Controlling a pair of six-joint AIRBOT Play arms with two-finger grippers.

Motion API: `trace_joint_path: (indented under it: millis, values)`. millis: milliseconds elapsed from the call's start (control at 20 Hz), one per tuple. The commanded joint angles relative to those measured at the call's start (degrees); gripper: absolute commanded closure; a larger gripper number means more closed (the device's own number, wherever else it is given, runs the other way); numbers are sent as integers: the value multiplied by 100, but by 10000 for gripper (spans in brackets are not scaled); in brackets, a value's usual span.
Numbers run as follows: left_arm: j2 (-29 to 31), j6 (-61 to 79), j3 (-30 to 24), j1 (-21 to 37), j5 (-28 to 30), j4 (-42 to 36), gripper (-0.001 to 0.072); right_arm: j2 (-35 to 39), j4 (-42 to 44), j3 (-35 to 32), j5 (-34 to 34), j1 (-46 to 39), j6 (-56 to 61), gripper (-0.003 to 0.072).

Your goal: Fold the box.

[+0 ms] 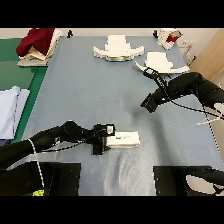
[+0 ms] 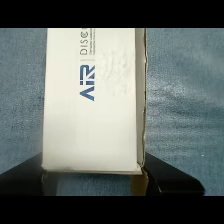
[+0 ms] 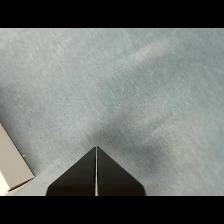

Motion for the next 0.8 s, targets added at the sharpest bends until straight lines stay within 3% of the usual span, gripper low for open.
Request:
trace_joint_path:
  millis: [0,550,750]
  values:
    - [2,2,0,-2,2,0,308,-28,-7,11,0,-13,-15,683]
    - [15,-212,7,-2,-13,-17,308,-28,-7,11,0,-13,-15,683]
    - [402,-835,72,24,83,-4,308,-28,-7,13,-2,-13,-15,683]
